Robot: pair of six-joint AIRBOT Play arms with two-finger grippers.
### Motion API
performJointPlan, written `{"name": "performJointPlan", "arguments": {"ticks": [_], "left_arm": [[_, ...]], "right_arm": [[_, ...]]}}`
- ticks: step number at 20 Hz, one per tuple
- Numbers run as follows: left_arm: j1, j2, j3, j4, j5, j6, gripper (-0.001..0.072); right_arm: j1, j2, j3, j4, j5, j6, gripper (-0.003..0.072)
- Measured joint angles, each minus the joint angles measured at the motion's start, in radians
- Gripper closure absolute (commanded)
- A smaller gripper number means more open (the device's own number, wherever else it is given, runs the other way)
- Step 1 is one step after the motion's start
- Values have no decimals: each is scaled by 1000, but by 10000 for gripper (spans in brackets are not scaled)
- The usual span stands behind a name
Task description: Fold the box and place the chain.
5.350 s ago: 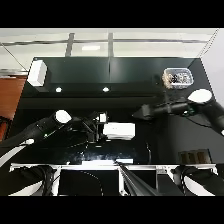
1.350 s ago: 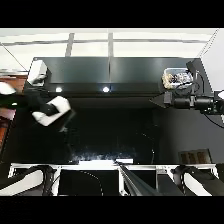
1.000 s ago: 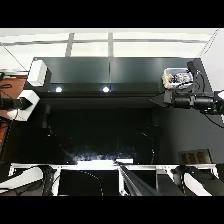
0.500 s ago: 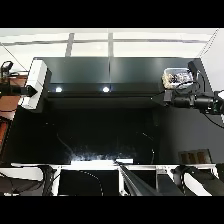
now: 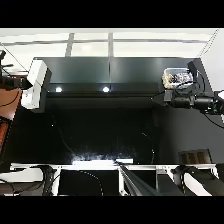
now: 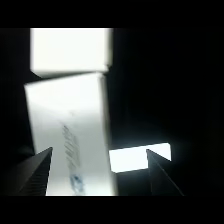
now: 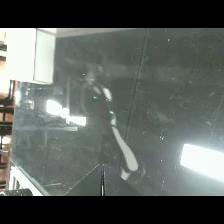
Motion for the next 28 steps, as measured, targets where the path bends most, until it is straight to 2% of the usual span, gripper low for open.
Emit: {"name": "performJointPlan", "arguments": {"ticks": [1,2,6,9,11,15,18,22,28], "left_arm": [[-1,32,8,0,-57,-51,430],[-2,61,13,2,-109,-108,684],[-19,178,14,-5,-310,-262,681],[-85,315,-63,-45,-316,-302,681],[-172,447,-181,-77,-225,-309,681],[-410,729,-505,-85,68,-274,680],[-544,850,-689,-9,234,-241,680],[-606,898,-786,38,315,-282,679],[-625,912,-818,55,350,-301,679]], "right_arm": [[0,3,1,0,0,0,664],[0,9,3,-2,1,0,665],[0,80,20,-72,15,20,665],[0,182,27,-244,7,97,665],[7,261,9,-379,-26,165,666],[40,367,-122,-534,-149,256,665],[53,393,-214,-579,-271,286,659],[60,405,-256,-609,-340,298,659],[61,409,-269,-624,-367,304,659]]}}
